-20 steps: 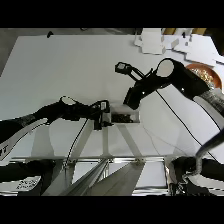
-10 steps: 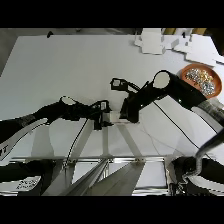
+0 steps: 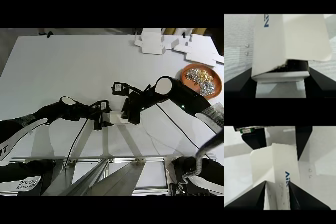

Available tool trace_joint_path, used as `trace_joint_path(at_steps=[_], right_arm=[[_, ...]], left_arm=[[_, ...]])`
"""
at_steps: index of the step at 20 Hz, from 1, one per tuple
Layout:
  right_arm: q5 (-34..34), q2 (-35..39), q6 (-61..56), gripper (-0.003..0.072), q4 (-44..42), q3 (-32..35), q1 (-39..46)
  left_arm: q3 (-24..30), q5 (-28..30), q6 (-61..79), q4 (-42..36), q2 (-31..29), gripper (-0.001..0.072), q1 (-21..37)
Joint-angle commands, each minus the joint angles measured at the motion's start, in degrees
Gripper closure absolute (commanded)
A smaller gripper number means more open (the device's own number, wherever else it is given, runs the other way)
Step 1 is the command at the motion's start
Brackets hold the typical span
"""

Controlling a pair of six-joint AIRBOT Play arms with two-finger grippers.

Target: Fold the box and place the chain.

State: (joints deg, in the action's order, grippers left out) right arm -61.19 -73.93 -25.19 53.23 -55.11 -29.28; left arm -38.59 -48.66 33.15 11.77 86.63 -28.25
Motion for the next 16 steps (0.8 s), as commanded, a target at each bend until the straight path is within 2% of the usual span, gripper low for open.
trace_joint_path(at_steps=[1,5,8,13,16], right_arm=[[2.23,0.11,0.2,0.0366,0.35,0.46,-0.07],[4.07,0.11,0.22,0.0397,2.38,1.2,-1.86],[7.43,0.13,0.2,0.0465,5.33,1.2,-3.87],[10.71,0.11,0.15,0.0468,5.75,1.2,-4.33],[10.67,0.11,-0.04,0.051,6.32,1.2,-4.33]], left_arm=[[-0.02,0.0,0.0,0.0,-0.04,0.0367,-0.04],[-0.02,0.0,0.02,0.0,-0.04,0.0367,-0.04],[-0.02,0.0,0.02,0.0,-0.04,0.0367,-0.04],[-0.02,0.0,0.02,0.02,-0.04,0.0367,-0.04],[-0.02,0.0,0.02,0.02,-0.04,0.0367,-0.04]])
